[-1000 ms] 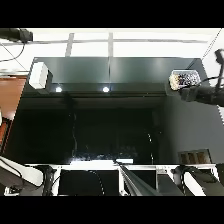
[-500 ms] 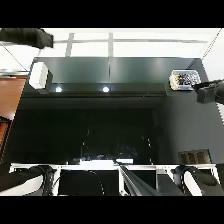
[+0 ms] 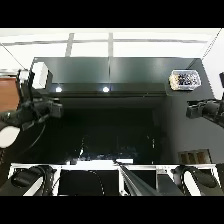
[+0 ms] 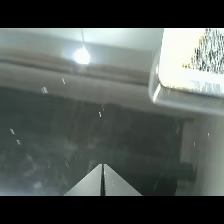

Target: Fold the box and place the chain.

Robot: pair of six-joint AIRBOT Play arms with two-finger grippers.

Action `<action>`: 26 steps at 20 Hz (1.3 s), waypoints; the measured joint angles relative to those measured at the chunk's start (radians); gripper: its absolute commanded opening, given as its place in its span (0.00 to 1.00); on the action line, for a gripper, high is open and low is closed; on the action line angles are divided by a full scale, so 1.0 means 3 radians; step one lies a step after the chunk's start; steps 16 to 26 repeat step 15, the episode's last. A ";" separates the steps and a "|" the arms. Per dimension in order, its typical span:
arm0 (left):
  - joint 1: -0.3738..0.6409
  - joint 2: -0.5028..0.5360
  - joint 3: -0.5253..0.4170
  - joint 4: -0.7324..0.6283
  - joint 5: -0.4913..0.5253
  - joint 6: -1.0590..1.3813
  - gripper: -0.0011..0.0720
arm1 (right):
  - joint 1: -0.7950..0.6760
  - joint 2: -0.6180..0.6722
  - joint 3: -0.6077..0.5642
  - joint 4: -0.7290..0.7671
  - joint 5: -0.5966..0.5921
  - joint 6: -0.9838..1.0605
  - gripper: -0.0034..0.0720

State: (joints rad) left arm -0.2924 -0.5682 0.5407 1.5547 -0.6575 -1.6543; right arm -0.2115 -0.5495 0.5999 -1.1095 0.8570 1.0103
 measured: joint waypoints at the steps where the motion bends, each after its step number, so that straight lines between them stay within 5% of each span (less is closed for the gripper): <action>1: 0.0045 0.0134 -0.0117 0.0014 0.0045 -0.0015 0.06 | 0.0000 0.0005 -0.0031 -0.0027 -0.0017 -0.0001 0.07; 8: 0.0217 0.0502 -0.0380 0.0008 0.0266 -0.0067 0.06 | 0.0000 0.0011 -0.0100 -0.0081 -0.0047 -0.0003 0.07; 26: 0.0238 0.0543 -0.0407 0.0003 0.0318 -0.0071 0.06 | 0.0000 0.0011 -0.0107 -0.0098 -0.0047 -0.0003 0.07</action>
